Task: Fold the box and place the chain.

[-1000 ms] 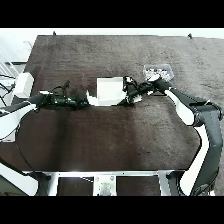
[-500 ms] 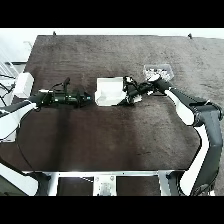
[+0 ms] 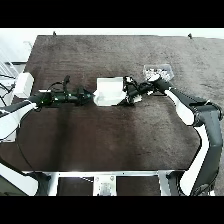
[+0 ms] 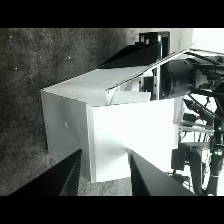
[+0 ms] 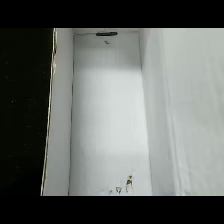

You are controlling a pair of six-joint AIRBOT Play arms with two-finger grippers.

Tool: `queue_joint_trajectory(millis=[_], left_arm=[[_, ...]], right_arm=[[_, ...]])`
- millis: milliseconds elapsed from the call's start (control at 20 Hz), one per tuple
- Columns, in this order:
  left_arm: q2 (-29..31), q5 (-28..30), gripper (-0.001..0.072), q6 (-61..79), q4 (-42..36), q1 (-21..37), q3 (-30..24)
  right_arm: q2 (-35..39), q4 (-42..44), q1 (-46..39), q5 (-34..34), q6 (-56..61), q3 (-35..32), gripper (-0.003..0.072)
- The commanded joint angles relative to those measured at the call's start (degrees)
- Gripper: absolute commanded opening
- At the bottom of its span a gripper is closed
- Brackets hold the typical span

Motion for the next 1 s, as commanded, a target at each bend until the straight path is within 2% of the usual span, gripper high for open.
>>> queue_joint_trajectory(millis=[0,250,500,850,950], left_arm=[[0.4,-0.3,0.0356,0.7,-0.5,0.0,0.1],[1.4,-0.2,0.0356,-1.2,2.1,-0.1,2.3],[1.4,2.2,0.0356,-8.9,13.5,-3.8,6.4],[1.4,2.4,0.0357,-10.6,13.6,-3.8,8.0],[1.4,2.9,0.0356,-13.3,16.9,-4.5,10.1]], right_arm=[[0.0,0.0,0.0,0.0,0.0,0.0,0.0516],[0.0,0.0,0.0,0.0,0.0,0.0,0.0516],[0.0,0.0,0.0,0.0,0.0,0.0,0.0516],[0.0,0.0,0.0,0.0,0.0,0.0,0.0516],[0.0,0.0,0.0,0.0,0.0,0.0,0.0516]])
